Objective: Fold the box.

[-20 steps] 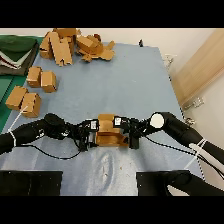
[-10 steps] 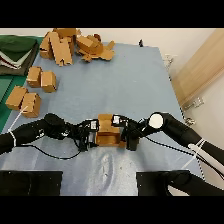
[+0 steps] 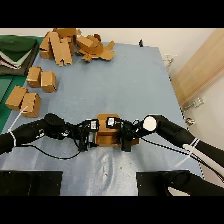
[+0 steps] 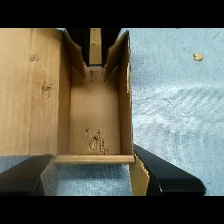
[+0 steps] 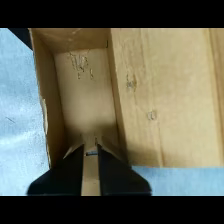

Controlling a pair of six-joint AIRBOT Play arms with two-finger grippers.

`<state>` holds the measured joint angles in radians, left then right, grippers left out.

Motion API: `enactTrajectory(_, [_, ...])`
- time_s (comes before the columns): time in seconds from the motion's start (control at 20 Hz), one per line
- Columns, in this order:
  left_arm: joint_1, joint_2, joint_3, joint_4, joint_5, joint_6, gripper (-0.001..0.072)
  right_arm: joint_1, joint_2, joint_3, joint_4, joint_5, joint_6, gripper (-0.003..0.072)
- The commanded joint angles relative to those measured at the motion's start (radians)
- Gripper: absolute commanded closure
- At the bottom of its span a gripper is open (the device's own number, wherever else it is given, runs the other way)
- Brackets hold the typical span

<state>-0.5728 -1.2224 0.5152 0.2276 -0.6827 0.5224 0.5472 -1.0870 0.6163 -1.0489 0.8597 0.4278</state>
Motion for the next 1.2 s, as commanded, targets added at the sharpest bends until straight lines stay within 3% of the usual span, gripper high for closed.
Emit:
enactTrajectory(0.0, [0.0, 0.0, 0.0, 0.0, 0.0, 0.0, 0.0253, 0.003, -0.017, 0.0, 0.037, -0.003, 0.002, 0.0448])
enactTrajectory(0.05, [0.0, 0.0, 0.0, 0.0, 0.0, 0.0, 0.0253, 0.003, -0.017, 0.0, 0.036, 0.008, 0.002, 0.0371])
enactTrajectory(0.1, [0.0, 0.0, 0.0, 0.0, 0.0, 0.0, 0.0253, 0.006, -0.017, 0.0, 0.037, 0.021, 0.002, 0.0241])
enactTrajectory(0.45, [0.0, 0.0, 0.0, 0.001, 0.0, 0.0, 0.0254, 0.021, -0.017, 0.0, 0.033, 0.031, 0.003, 0.0244])
enactTrajectory(0.55, [0.0, 0.0, 0.0, 0.0, 0.0, 0.0, 0.0253, 0.02, -0.015, 0.0, 0.008, 0.042, 0.112, 0.0389])
enactTrajectory(0.65, [0.0, 0.0, 0.0, 0.0, 0.0, 0.0, 0.0253, 0.02, -0.007, 0.0, -0.109, 0.04, 0.26, 0.0614])
enactTrajectory(0.7, [0.0, 0.0, 0.0, 0.0, 0.0, 0.0, 0.0254, 0.02, 0.006, 0.0, -0.179, 0.041, 0.334, 0.0681])
enactTrajectory(0.8, [0.0, 0.0, 0.0, 0.0, 0.0, 0.0, 0.0253, 0.019, 0.045, 0.0, -0.277, 0.047, 0.466, 0.0681])
enactTrajectory(1.0, [0.0, 0.0, 0.0, 0.0, 0.0, 0.0, 0.0254, 0.014, 0.171, 0.004, -0.305, 0.109, 0.627, 0.0681])
enactTrajectory(1.15, [0.0, 0.0, 0.0, 0.0, 0.0, 0.0, 0.0253, -0.049, 0.306, 0.004, -0.39, 0.183, 0.896, 0.0681])
